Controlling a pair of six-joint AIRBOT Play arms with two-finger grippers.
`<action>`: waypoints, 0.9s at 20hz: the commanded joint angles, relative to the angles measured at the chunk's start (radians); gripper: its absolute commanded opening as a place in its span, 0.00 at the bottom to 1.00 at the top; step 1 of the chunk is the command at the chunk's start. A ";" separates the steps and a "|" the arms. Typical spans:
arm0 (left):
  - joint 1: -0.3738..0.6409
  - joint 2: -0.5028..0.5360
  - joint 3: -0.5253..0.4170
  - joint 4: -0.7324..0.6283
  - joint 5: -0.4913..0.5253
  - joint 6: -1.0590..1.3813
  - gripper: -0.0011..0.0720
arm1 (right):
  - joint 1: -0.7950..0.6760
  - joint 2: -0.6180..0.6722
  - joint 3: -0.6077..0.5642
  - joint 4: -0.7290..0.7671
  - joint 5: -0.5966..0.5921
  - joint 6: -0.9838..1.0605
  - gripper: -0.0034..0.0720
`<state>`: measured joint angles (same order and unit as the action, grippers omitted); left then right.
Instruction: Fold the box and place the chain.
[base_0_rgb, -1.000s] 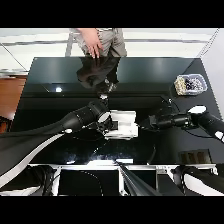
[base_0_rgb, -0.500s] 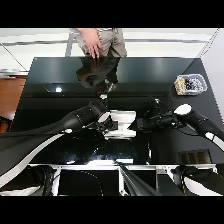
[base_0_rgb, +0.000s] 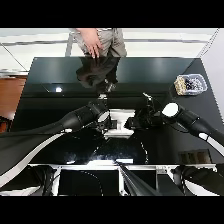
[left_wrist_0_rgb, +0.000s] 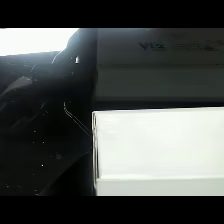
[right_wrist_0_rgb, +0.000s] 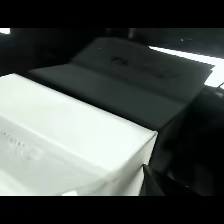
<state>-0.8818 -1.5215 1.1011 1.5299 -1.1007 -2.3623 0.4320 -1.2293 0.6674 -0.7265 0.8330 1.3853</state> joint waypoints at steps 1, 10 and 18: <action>0.000 0.000 0.001 0.002 -0.002 -0.002 0.06 | 0.044 -0.001 0.030 -0.173 -0.008 0.161 0.78; 0.000 0.000 0.001 0.006 -0.002 -0.002 0.06 | 0.182 -0.051 0.195 -0.577 0.122 0.576 0.62; 0.000 0.000 0.001 0.006 0.000 -0.002 0.06 | 0.272 -0.104 0.221 -0.648 0.173 0.748 0.51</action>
<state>-0.8822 -1.5215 1.1015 1.5352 -1.1023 -2.3634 0.6731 -1.3228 0.8780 -1.3247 0.9939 2.0525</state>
